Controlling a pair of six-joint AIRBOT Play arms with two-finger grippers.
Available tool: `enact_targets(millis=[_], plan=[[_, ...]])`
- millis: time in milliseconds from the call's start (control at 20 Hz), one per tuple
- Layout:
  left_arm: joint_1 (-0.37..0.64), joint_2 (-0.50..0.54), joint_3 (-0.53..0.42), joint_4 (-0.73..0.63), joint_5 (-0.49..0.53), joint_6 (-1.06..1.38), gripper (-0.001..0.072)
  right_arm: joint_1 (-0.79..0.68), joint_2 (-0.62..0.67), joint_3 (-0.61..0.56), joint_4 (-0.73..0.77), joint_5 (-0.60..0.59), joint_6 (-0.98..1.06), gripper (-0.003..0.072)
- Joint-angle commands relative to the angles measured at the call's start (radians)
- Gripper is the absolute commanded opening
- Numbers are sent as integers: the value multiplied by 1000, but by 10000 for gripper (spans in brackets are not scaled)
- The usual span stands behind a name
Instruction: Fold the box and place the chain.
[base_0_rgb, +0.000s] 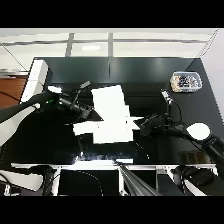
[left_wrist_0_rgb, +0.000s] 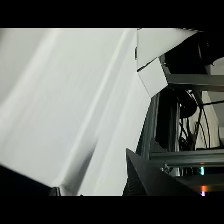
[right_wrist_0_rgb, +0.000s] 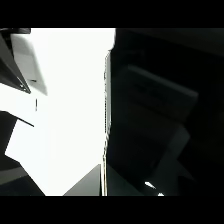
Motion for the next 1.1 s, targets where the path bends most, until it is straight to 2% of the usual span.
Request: enact_targets(millis=[0,200,350,650,900,1000,1050], plan=[[1,-73,75,24,-89,13,393,1,1,0,1,6,1,13],[6,-84,132,54,-96,12,405,1,0,0,-3,22,6,12],[15,-84,164,109,-96,8,407,1,0,0,-64,32,62,12],[20,-84,167,151,-96,8,408,1,0,0,-92,49,84,13],[-32,-85,167,151,-89,16,407,1,0,0,-92,49,87,12],[-44,-86,167,151,-70,16,390,1,0,0,-92,50,87,13],[-43,-86,167,150,-68,16,333,1,0,0,-92,50,87,13]])
